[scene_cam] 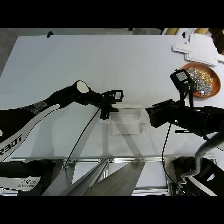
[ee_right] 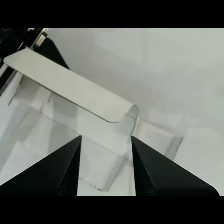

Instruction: Fold the box and place the chain.

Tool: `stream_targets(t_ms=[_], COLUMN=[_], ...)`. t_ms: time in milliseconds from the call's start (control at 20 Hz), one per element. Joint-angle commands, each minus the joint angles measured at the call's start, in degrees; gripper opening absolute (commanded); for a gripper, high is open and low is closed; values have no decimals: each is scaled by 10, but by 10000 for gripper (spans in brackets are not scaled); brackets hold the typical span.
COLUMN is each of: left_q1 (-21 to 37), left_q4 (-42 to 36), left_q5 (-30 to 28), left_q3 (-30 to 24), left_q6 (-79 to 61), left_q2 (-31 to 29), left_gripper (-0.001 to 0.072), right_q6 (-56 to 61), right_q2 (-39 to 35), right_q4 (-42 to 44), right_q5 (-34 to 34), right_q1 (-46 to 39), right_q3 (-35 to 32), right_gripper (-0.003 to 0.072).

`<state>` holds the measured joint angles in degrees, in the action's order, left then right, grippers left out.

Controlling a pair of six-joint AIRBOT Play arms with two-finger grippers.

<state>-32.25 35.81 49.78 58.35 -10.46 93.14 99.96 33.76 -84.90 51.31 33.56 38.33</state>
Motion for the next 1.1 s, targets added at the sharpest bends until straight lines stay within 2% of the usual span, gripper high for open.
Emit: stream_targets(t_ms=[0,1050], left_q1=[0,0], left_q4=[3,26], left_q5=[-1,-3], left_q3=[0,0], left_q6=[2,19], left_q2=[-1,-12], left_gripper=[1,1], right_q6=[0,0], right_q2=[0,1], right_q4=[-2,-4], right_q5=[0,0], right_q1=[0,0], right_q3=[1,1], right_gripper=[342,342])
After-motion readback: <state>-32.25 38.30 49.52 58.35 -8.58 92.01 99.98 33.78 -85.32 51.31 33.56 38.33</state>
